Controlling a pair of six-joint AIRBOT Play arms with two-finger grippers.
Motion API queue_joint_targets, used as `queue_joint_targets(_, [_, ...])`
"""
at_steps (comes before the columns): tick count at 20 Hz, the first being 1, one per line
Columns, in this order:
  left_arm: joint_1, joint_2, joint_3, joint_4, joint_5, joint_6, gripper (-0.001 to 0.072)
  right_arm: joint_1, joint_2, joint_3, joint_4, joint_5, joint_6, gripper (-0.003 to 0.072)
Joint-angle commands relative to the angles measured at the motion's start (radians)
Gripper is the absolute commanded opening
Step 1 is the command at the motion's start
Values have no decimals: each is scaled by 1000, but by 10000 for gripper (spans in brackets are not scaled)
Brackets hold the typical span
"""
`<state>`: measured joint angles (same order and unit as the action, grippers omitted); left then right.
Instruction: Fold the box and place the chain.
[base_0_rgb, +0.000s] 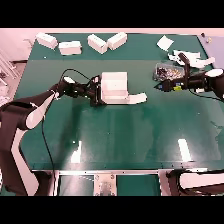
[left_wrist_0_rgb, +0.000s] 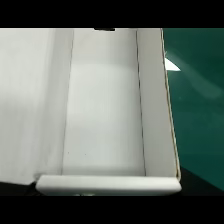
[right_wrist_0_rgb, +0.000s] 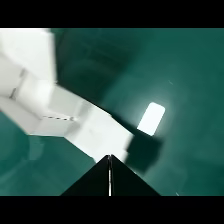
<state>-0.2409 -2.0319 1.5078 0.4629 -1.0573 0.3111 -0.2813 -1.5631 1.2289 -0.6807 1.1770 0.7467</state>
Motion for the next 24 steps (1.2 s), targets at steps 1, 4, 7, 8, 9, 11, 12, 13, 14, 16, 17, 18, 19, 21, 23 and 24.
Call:
queue_joint_targets(1, [0,1,0,1,-2,0,465,-65,-57,-26,-1,-10,193,6])
queue_joint_targets(4, [1,1,0,1,-2,1,465,-50,-115,-26,36,-8,201,5])
queue_joint_targets(7, [0,1,0,1,-2,1,465,-12,-163,-26,63,-5,220,5])
queue_joint_targets(8, [0,1,0,1,-2,1,465,8,-169,-26,63,-6,222,5])
queue_joint_targets(9, [0,1,0,1,-2,0,465,32,-177,-26,63,-7,221,5])
queue_joint_targets(11, [1,1,0,1,-2,1,465,65,-199,-26,63,-20,222,5])
queue_joint_targets(12, [1,1,0,1,-2,0,465,76,-209,-26,63,-26,224,5])
queue_joint_targets(13, [0,1,0,1,-2,1,465,89,-218,-26,63,-27,230,5])
queue_joint_targets(14, [1,1,0,1,-2,0,465,101,-223,-26,63,-28,230,5])
queue_joint_targets(16, [1,1,0,1,-2,1,465,133,-223,-24,69,-40,230,5])
queue_joint_targets(17, [1,1,0,1,-2,0,465,149,-223,-22,79,-42,230,5])
queue_joint_targets(18, [1,1,0,1,-2,1,465,166,-223,-17,93,-41,229,5])
queue_joint_targets(19, [1,1,0,1,-2,0,465,182,-223,-10,97,-43,230,5])
queue_joint_targets(21, [1,1,0,1,-2,0,465,210,-222,13,97,-43,230,5])
queue_joint_targets(23, [0,1,0,1,-2,0,465,227,-222,44,96,-35,241,4])
queue_joint_targets(24, [1,1,0,1,-2,1,465,230,-221,65,94,-13,241,5])
